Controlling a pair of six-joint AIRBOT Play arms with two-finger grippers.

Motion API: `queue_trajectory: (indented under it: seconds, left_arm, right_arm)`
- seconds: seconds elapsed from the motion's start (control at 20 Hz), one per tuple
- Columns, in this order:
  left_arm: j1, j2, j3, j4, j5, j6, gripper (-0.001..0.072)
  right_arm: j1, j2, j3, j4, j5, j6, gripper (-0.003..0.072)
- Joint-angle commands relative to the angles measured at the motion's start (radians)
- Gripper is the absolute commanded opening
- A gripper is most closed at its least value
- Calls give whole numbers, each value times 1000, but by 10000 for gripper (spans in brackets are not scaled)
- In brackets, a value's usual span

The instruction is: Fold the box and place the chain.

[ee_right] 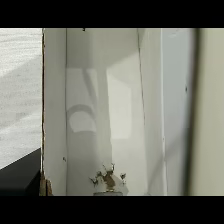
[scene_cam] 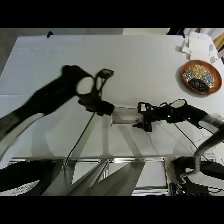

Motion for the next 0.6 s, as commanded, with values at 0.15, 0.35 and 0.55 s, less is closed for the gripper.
queue_trajectory:
  seconds: [0.15,0.35,0.55]
  left_arm:
    - [103,310,-392,-29,492,845,695]
    - [108,315,-579,-430,719,1543,696]
    - [122,174,-581,-745,697,1858,699]
  right_arm:
    - [0,0,0,0,0,0,296]
    - [0,0,0,0,0,0,296]
    - [0,0,0,0,0,0,296]
